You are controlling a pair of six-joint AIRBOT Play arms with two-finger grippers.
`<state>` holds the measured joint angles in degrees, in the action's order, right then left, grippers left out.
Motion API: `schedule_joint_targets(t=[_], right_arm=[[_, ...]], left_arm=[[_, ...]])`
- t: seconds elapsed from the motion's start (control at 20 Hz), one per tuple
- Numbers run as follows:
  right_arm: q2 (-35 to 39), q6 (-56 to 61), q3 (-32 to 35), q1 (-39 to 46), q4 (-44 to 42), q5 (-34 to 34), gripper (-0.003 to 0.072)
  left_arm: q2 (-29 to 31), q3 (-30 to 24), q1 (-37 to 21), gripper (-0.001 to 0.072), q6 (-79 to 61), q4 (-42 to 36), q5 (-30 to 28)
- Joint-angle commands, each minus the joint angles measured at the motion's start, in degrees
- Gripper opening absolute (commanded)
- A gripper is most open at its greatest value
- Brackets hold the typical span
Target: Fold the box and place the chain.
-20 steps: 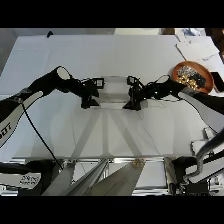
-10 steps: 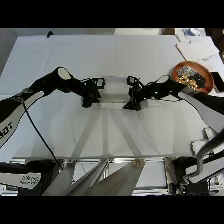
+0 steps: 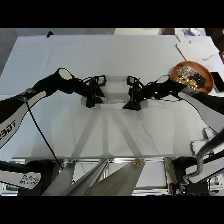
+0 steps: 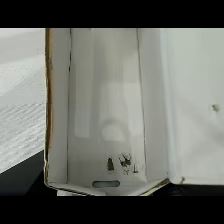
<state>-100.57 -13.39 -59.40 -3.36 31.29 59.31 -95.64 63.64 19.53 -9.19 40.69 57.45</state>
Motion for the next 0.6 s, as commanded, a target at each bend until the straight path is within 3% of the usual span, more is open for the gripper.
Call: schedule_joint_targets(t=[0.0,0.1,0.2,0.3,0.35,0.55], right_arm=[[-0.02,0.07,-0.04,-0.02,-0.04,0.02,0.0403],[-0.02,0.07,-0.04,-0.02,-0.04,0.02,0.0403],[-0.02,0.04,-0.04,-0.02,-0.04,0.02,0.0403],[-0.02,0.07,-0.04,-0.02,-0.04,0.02,0.0403],[-0.02,0.07,-0.04,-0.02,-0.04,0.02,0.0403],[-0.02,0.07,-0.04,-0.02,-0.07,0.02,0.0403]], left_arm=[[-1.60,-0.04,0.22,0.0610,0.00,-0.42,-0.76],[-1.84,-0.04,0.22,0.0651,0.04,-0.37,-0.72],[-1.84,-0.04,0.22,0.0591,0.07,-0.37,-0.70],[-1.64,-0.04,0.20,0.0177,0.20,-0.17,-0.26],[-1.44,-0.04,0.20,0.0004,0.20,-0.15,-0.24],[1.77,-0.04,-1.22,0.0008,0.24,0.15,-0.22]])
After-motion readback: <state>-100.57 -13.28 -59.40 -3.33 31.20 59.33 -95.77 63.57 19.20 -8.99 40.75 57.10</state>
